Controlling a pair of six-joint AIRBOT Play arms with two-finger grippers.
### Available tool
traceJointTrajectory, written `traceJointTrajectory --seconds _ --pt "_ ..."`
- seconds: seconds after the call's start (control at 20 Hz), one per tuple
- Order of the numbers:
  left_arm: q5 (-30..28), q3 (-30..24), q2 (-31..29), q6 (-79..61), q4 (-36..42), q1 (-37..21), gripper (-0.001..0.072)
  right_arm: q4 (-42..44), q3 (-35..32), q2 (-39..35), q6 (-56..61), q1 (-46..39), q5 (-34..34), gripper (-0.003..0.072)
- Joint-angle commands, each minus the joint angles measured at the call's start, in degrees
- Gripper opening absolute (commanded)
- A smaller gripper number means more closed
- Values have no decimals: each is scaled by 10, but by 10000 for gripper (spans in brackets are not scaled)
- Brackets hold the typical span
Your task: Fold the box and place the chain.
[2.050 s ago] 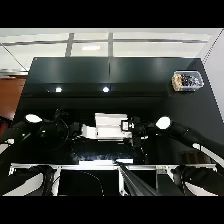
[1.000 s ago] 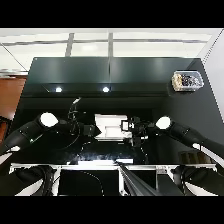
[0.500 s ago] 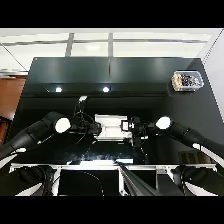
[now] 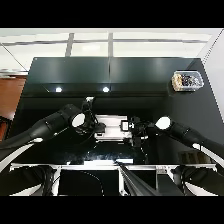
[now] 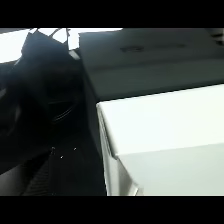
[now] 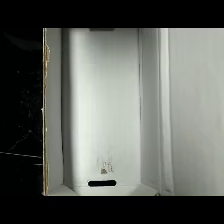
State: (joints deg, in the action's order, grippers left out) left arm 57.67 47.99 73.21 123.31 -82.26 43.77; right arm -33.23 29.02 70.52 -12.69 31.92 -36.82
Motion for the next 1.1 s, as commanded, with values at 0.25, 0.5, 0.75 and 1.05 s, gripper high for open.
traceJointTrajectory --seconds 0.25,0.5,0.75,1.05 --pt "50 38 40 94 -53 46 477 0 0 0 0 0 0 477" --pt "13 38 41 110 -54 47 477 0 0 0 0 0 0 477" --pt "30 40 58 110 -54 47 477 0 0 0 0 0 0 477" --pt "30 52 67 109 -53 47 381 0 0 0 0 0 0 477"
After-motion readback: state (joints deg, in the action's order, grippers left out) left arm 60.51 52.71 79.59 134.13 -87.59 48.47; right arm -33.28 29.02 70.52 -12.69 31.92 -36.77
